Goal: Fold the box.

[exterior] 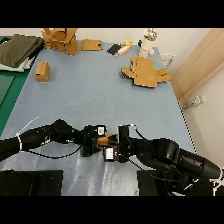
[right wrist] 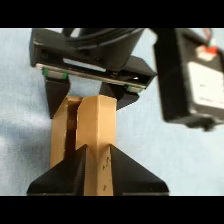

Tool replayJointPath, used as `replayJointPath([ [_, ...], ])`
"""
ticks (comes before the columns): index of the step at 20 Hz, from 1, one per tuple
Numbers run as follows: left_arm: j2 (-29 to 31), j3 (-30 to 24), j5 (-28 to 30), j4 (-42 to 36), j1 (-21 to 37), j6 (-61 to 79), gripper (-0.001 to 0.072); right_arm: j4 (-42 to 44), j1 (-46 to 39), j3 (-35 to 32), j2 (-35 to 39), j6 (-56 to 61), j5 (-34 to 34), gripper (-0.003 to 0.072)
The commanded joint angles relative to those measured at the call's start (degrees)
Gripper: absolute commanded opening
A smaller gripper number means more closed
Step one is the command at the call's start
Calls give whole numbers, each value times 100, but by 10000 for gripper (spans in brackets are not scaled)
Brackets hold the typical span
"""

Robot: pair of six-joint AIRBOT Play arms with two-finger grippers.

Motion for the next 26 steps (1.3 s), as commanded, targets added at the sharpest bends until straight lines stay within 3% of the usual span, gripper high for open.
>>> replayJointPath([
  [1,-2,-2,13,-2,2,-2,351,15,7,-2,24,7,50,211],
  [11,-2,-2,11,-2,2,-2,350,557,22,-4,-299,-2,-55,210],
  [20,-2,-2,13,-2,2,-2,350,638,216,31,-109,63,-269,232],
  [22,-2,-2,11,-2,0,-2,350,627,205,138,345,833,-439,233],
  [25,-2,-2,11,-2,2,-2,350,813,205,199,1150,3991,-1346,219],
  [26,-2,-2,13,-2,2,0,351,1027,205,162,1281,5064,-1550,139],
])
